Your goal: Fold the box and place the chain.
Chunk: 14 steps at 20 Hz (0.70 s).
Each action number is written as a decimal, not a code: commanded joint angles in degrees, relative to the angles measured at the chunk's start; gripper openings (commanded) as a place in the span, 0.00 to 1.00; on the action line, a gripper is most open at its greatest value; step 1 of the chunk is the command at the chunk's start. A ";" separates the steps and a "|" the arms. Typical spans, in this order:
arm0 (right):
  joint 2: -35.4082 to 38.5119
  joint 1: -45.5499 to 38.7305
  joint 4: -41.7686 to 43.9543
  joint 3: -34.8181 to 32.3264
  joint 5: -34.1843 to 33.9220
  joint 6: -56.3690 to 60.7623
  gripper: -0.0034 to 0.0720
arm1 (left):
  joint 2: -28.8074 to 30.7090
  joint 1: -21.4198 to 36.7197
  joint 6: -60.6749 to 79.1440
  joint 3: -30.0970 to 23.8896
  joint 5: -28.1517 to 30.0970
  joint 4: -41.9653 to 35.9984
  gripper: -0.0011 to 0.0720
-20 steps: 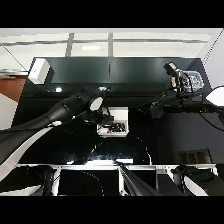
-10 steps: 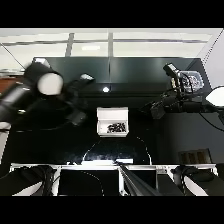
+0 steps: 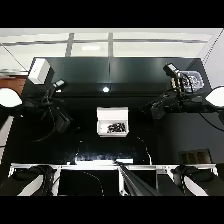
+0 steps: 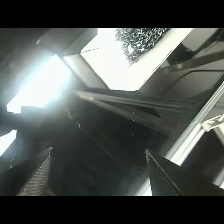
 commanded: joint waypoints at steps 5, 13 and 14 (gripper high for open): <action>0.04 0.00 -2.91 0.04 -0.24 0.04 0.70 | 0.22 -1.33 32.13 -9.33 13.84 -8.35 0.99; 0.04 0.00 -2.99 0.04 -0.20 0.04 0.70 | -9.94 -4.72 54.07 -9.31 15.39 -15.17 0.98; 0.04 0.00 -2.97 0.04 -0.22 0.04 0.70 | -11.10 -4.76 56.00 -9.31 15.19 -15.26 0.98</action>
